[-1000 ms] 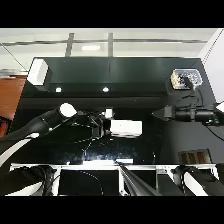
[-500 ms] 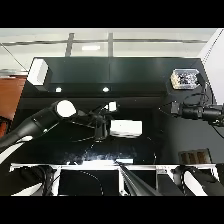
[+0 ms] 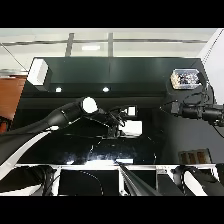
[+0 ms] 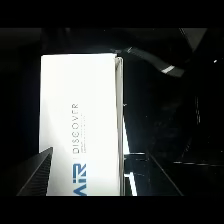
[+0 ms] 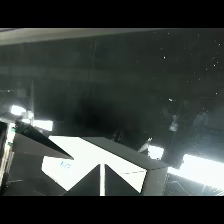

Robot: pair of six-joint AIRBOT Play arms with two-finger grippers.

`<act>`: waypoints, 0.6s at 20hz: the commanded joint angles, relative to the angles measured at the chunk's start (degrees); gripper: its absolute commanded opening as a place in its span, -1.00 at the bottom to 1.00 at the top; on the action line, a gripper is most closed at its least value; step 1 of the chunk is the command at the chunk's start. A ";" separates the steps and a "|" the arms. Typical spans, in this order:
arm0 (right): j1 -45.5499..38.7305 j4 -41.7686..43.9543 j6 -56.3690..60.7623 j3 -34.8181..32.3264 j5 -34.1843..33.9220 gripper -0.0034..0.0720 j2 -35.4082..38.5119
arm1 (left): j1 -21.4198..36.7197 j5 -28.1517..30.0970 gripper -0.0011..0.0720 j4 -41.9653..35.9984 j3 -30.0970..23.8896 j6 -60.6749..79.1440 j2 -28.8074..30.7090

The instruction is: Fold the box and place the chain.

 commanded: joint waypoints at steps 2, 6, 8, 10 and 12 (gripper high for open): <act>0.00 0.00 -0.92 0.02 -0.72 -0.79 0.04 | -0.55 0.39 0.93 -0.04 0.70 1.20 -1.29; 0.00 0.00 -0.92 0.02 -1.27 -0.79 0.02 | -0.50 0.39 0.93 -0.02 0.87 1.20 -1.55; 0.00 0.02 -0.92 0.02 -1.27 -0.79 0.02 | -0.15 0.15 0.93 -0.11 1.68 0.87 -1.53; -0.02 0.02 -0.92 0.02 -1.27 -0.79 0.04 | 0.07 0.31 0.94 -0.02 2.73 0.85 -1.53; 0.00 0.00 -0.94 0.02 -1.27 -0.79 0.04 | 0.48 0.39 0.94 -0.04 2.97 0.74 -1.57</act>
